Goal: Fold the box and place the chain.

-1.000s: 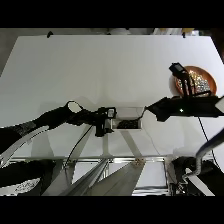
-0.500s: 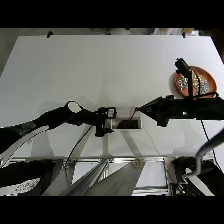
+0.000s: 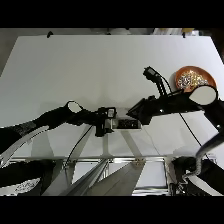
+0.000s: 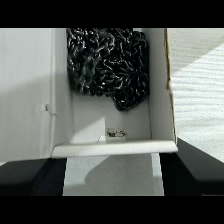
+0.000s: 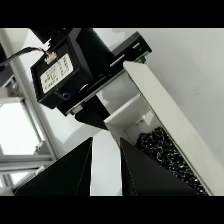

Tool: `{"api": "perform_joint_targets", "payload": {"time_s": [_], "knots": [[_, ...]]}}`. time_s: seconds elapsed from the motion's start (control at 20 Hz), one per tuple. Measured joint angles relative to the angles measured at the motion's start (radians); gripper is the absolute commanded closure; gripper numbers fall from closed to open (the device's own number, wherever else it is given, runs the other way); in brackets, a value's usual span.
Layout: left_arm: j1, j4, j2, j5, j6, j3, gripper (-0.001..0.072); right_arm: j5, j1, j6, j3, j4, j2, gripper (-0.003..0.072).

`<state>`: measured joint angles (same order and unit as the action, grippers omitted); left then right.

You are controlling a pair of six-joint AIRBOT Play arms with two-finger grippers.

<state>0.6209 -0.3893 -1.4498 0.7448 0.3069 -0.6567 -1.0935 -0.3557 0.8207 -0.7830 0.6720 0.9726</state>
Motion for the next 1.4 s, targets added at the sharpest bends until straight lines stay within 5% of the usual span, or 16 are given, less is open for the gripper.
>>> {"api": "perform_joint_targets", "payload": {"time_s": [0.1,0.2,0.5,0.55,0.65,1.1,1.4], "knots": [[0.000,0.000,0.000,0.000,0.000,0.000,0.0438,-0.019,-0.005,-0.007,-0.066,0.026,0.036,0.0518],[0.000,0.000,0.000,0.000,0.000,0.000,0.0438,-0.028,-0.007,-0.016,-0.135,0.066,0.077,0.0670],[0.000,0.000,0.000,0.000,0.000,0.000,0.0438,-0.034,-0.027,-0.077,-0.211,0.234,0.221,0.0667],[0.000,0.000,0.000,0.000,0.000,0.000,0.0438,-0.040,-0.040,-0.082,-0.212,0.255,0.240,0.0641],[0.000,0.000,0.000,0.000,0.000,0.000,0.0438,-0.052,-0.066,-0.097,-0.208,0.283,0.264,0.0432],[0.000,0.000,0.000,0.000,0.000,0.000,0.0438,-0.133,-0.193,-0.203,-0.175,0.364,0.277,0.0344],[0.000,0.000,0.000,0.000,0.000,0.000,0.0438,-0.099,-0.245,-0.234,-0.161,0.418,0.277,0.0348]]}}
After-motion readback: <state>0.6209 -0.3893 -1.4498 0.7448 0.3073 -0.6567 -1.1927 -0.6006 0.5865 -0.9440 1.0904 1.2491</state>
